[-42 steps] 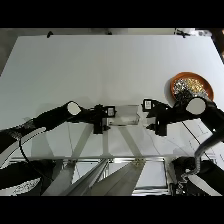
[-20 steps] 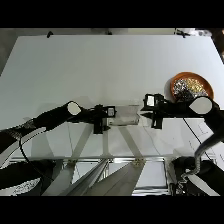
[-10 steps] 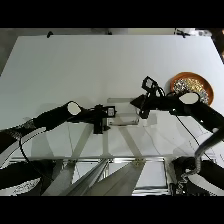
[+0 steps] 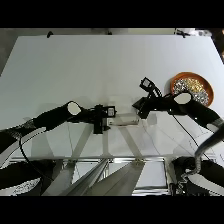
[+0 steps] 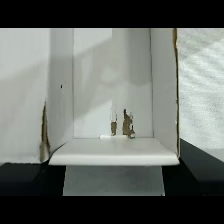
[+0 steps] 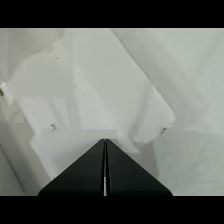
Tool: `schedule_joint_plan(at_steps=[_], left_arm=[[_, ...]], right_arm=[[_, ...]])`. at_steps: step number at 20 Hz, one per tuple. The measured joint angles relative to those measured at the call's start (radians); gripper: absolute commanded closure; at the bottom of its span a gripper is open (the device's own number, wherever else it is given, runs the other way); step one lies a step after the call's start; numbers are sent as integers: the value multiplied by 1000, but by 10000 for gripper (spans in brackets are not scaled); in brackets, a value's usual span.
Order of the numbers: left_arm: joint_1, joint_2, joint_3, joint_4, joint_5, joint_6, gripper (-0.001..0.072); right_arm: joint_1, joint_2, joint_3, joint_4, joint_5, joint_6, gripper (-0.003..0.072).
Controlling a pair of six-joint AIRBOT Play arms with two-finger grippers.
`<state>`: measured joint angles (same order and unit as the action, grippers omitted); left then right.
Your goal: Fold the box and place the chain.
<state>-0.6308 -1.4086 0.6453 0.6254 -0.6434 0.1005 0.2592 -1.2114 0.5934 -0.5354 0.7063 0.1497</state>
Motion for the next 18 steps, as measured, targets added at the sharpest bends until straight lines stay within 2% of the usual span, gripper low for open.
schedule_joint_plan(at_steps=[7, 12, 15, 18], left_arm=[[0, 0, 0, 0, 0, 0, 504], [0, 0, 0, 0, 0, 0, 504], [0, 0, 0, 0, 0, 0, 504], [0, 0, 0, 0, 0, 0, 504]], right_arm=[[0, 5, 18, -14, 60, 47, 674], [-10, 104, 63, -43, 108, 180, 675], [-27, 190, 73, -155, 219, 238, 675], [-35, 229, 75, -362, 343, 259, 675]])
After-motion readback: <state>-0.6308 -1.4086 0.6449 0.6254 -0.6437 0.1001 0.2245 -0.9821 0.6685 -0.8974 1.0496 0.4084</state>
